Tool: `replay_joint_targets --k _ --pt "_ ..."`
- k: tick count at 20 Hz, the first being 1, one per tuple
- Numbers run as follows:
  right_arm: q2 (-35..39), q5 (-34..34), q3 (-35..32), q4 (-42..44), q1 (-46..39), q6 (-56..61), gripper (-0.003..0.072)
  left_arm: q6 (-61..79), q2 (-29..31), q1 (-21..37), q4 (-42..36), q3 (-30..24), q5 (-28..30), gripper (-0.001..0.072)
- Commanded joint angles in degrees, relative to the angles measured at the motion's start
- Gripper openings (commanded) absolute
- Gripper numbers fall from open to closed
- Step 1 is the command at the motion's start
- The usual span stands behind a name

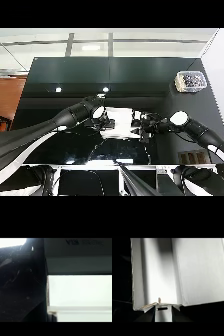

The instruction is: Fold the box and place the chain.

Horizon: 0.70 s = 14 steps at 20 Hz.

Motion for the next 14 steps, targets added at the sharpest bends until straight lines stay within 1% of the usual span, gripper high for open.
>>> replay_joint_targets --k 1,5,10,11,12,13,14 --pt "-0.33 -0.52 0.04 5.18 1.09 -1.77 0.0233 0.00 -0.04 -0.02 0.00 -0.02 0.04 0.0026" --pt "-2.47 -1.25 0.04 6.25 1.84 -1.75 0.0233 0.00 -0.04 -0.02 0.00 -0.02 0.02 0.0026" --pt "-2.56 -1.84 0.04 6.25 1.86 -1.73 0.0233 0.00 -0.04 -0.02 0.00 -0.02 0.02 0.0026" --pt "-2.56 -1.90 0.04 6.29 1.86 -1.73 0.0290 0.00 -0.04 -0.02 0.00 -0.02 0.02 0.0026" --pt "-2.56 -1.92 0.02 6.25 1.86 -1.68 0.0403 0.00 -0.04 -0.02 0.00 -0.02 0.04 0.0026" --pt "-2.56 -1.81 0.04 6.23 1.86 -1.66 0.0400 0.00 -0.04 -0.02 0.00 -0.02 0.04 0.0026" --pt "-2.56 -1.79 0.04 6.25 1.86 -1.68 0.0255 0.00 -0.04 -0.02 0.00 -0.02 0.04 0.0026"
